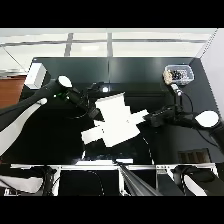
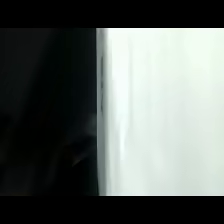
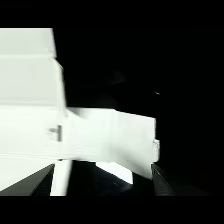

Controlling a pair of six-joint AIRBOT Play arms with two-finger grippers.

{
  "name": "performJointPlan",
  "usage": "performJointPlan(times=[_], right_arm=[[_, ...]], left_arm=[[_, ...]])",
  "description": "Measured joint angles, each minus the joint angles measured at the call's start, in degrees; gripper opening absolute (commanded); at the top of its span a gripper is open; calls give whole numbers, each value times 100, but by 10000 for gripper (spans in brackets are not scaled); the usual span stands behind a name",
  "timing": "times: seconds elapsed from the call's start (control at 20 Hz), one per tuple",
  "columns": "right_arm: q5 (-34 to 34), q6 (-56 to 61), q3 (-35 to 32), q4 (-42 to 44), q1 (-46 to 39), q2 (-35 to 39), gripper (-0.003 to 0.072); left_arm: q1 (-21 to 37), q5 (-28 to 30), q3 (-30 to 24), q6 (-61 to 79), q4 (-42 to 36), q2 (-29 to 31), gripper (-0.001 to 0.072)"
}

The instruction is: Fold the box and place the chain.

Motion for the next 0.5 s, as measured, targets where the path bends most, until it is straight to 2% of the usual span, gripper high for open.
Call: performJointPlan(times=[0.2, 0.5], right_arm=[[249, -33, 356, -750, -109, 0, 698], [361, -1143, 385, -629, 229, 0, 697]], left_arm=[[-181, 802, -927, 1797, -376, 667, 23], [-695, 2234, -1281, 3298, -46, 822, 26]])
